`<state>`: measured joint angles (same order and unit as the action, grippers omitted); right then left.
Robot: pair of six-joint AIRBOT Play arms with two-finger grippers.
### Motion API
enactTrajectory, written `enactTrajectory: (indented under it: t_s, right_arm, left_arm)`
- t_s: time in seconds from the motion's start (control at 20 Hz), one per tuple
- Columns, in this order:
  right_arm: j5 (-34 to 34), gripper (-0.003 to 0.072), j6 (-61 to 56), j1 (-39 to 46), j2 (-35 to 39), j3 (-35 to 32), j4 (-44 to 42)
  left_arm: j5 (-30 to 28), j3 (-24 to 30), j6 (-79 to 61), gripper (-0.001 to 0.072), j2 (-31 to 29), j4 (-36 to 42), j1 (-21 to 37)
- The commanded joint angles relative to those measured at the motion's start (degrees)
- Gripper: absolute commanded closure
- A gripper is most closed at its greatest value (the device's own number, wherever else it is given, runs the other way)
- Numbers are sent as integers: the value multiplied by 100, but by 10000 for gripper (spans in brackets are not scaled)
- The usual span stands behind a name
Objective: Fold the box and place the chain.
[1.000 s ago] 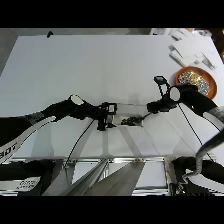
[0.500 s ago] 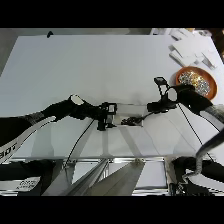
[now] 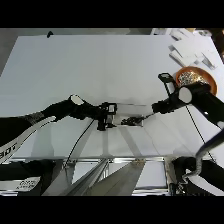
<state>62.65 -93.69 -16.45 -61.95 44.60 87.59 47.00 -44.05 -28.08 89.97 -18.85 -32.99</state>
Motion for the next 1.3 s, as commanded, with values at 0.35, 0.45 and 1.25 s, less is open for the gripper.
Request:
enactTrajectory:
  t_s: [0.35, 0.45, 1.25]
  right_arm:
    - [566, 671, 643, -4, 2533, 4, -2343]
    - [481, 671, 929, -4, 2529, 2, -2981]
    - [-1259, 669, 1023, -1416, 1298, -197, -3093]
  left_arm:
    - [-2, 0, 0, 398, -4, 0, 4]
    - [-2, 0, 0, 398, -4, 0, 4]
    - [-2, 0, 0, 398, -4, -2, 4]
